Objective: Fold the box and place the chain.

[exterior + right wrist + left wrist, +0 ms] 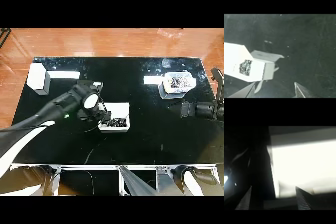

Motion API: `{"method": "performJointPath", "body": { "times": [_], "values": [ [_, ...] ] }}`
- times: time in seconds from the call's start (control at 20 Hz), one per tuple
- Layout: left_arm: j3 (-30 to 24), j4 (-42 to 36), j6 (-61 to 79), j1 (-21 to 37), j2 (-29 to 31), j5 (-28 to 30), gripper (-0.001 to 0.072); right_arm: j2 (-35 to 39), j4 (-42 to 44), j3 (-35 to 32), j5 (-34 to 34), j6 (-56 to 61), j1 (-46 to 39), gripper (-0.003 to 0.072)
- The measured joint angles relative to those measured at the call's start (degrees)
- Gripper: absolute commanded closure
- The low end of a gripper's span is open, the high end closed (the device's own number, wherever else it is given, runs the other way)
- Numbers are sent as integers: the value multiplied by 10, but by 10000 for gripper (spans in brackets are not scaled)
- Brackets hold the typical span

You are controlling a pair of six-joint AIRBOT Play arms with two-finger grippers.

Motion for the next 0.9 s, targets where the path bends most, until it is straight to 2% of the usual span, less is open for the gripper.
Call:
{"method": "performJointPath", "body": {
  "times": [0.15,0.2,0.3,0.4,0.5,0.65,0.75,0.9],
  "values": [
    [-1,16,47,1,75,-52,68,0,-1,0,4,0,-1,127],
    [-10,27,58,4,107,-71,68,0,0,0,5,0,-1,-15],
    [-42,49,71,18,173,-100,68,0,5,0,5,0,-1,-24],
    [-91,59,80,51,240,-98,68,0,11,0,0,0,9,-24],
    [-148,57,94,103,295,-64,69,-2,17,1,0,11,36,-23],
    [-216,9,112,184,337,1,69,-26,14,23,24,69,99,-22],
    [-245,-29,135,213,346,51,69,-71,-4,69,47,111,151,-22],
    [-267,-59,175,234,341,111,70,-189,-40,185,49,124,233,-22]
  ]
}}
